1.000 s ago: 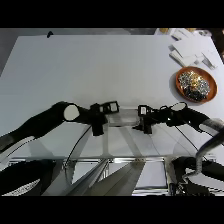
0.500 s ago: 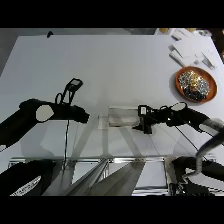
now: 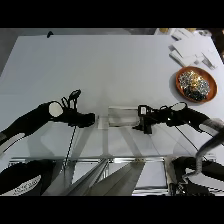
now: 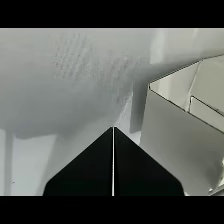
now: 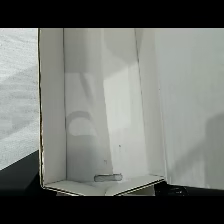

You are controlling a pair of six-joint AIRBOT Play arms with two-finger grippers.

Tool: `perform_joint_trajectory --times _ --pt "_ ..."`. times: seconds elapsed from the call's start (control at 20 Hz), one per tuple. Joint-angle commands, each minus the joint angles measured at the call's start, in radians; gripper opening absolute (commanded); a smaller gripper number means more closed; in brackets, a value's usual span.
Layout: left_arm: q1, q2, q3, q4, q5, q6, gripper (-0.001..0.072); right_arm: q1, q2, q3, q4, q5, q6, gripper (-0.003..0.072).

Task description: Fold the box and place the chain.

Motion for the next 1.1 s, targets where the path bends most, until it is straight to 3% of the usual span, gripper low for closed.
perform_joint_trajectory --times 0.0,0.5,0.8,0.95,1.05 --pt "-0.001 -0.026 -0.002 -0.056 0.012 0.038 0.0009 0.001 0.001 0.0 0.0 0.0 0.0 0.0297" --pt "-0.063 -0.029 0.018 -0.199 0.023 0.184 0.0008 0.001 0.001 0.0 0.0 0.0 0.0 0.0297" --pt "-0.101 -0.029 0.079 -0.201 0.023 0.191 0.0014 0.001 0.001 0.0 0.0 0.0 0.0 0.0297" --pt "-0.109 -0.01 0.089 -0.201 0.025 0.187 0.0146 0.001 0.001 0.0 0.0 0.0 0.0 0.0297" --pt "-0.109 0.015 0.089 -0.198 0.025 0.186 0.0151 0.001 0.001 0.0 0.0 0.0 0.0 0.0297"
